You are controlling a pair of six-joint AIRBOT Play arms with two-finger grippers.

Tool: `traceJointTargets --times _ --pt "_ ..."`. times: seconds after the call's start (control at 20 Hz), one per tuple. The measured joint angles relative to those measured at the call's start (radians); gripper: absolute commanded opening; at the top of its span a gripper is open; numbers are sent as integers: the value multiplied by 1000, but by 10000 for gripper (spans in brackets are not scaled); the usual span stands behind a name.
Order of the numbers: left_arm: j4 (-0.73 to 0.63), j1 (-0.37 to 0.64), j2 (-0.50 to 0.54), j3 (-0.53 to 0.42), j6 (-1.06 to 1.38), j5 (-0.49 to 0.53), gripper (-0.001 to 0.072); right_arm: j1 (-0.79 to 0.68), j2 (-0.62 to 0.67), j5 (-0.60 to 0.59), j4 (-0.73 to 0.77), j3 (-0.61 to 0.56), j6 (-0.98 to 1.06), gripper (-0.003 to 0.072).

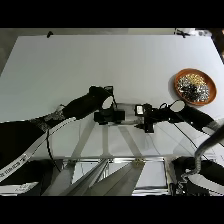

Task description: Fold the box and place the chain.

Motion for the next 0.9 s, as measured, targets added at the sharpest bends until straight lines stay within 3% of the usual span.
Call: traceJointTargets --times 0.2,0.3,0.45,0.5,0.7,0.85,0.9 --pt "15 -2 -14 3 -14 -14 346 0 0 2 0 0 -2 235" --pt "33 -2 -16 3 -26 -24 146 0 0 2 0 0 0 235" --pt "40 -3 -18 4 -32 -20 92 0 0 1 0 0 0 235" --pt "43 -3 -19 4 -34 -21 6 0 0 1 0 0 1 235" --pt "49 -7 -19 4 -37 -21 33 0 0 1 0 0 1 235" --pt "54 -12 -24 4 -34 -17 367 0 0 0 0 0 0 235" --pt "54 -14 -26 4 -34 -17 368 0 0 0 0 0 0 235"
